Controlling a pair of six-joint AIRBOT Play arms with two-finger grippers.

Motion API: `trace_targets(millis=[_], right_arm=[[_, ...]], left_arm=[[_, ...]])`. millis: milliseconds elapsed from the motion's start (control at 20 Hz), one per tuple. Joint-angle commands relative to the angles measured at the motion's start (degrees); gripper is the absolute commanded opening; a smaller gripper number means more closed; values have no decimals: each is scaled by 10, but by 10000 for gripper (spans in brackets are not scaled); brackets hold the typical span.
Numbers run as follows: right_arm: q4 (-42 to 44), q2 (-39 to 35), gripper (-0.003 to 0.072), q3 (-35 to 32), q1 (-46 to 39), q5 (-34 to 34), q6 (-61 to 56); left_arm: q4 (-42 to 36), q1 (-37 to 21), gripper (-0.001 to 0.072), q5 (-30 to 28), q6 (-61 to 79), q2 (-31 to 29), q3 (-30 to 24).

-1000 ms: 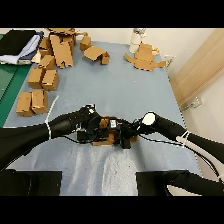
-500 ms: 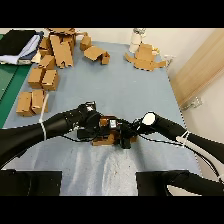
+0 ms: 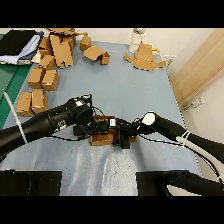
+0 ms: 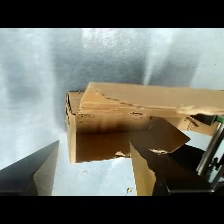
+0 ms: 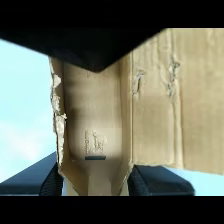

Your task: Fold the box.

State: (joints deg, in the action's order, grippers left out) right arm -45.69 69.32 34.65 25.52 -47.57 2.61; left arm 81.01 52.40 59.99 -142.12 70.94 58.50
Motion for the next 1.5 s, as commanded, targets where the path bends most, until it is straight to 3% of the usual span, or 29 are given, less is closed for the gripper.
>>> trace_targets(millis=[0,250,350,400,450,600,700,800,950,1050,1150,1300,1450], right_arm=[[-3,0,457,0,-1,0,1],[-3,0,457,0,-1,0,1],[-3,0,457,0,-1,0,0],[-3,0,457,0,-1,0,1],[-3,0,457,0,-1,0,1],[-3,0,457,0,-1,0,1],[-3,0,457,0,-1,0,0],[-3,0,457,0,-1,0,0],[-3,0,457,0,-1,0,0],[-3,0,457,0,-1,0,0],[-3,0,457,0,-1,0,0],[-3,0,457,0,-1,0,0],[-3,0,457,0,-1,0,0]], left_arm=[[17,-11,650,73,4,-9,0],[21,-14,632,70,16,-9,0],[31,-14,333,71,37,-10,0],[33,-14,258,71,52,-12,0],[36,-14,28,73,79,-16,0],[65,-14,10,93,160,-46,-8],[71,-28,10,64,223,-87,-33],[13,-81,10,25,370,-128,-63],[-261,-247,10,15,792,-140,-98],[-431,-370,11,44,969,-105,-105],[-544,-464,11,56,1110,-54,-104],[-675,-530,12,55,1300,22,-92],[-757,-518,12,40,1495,59,-83]])
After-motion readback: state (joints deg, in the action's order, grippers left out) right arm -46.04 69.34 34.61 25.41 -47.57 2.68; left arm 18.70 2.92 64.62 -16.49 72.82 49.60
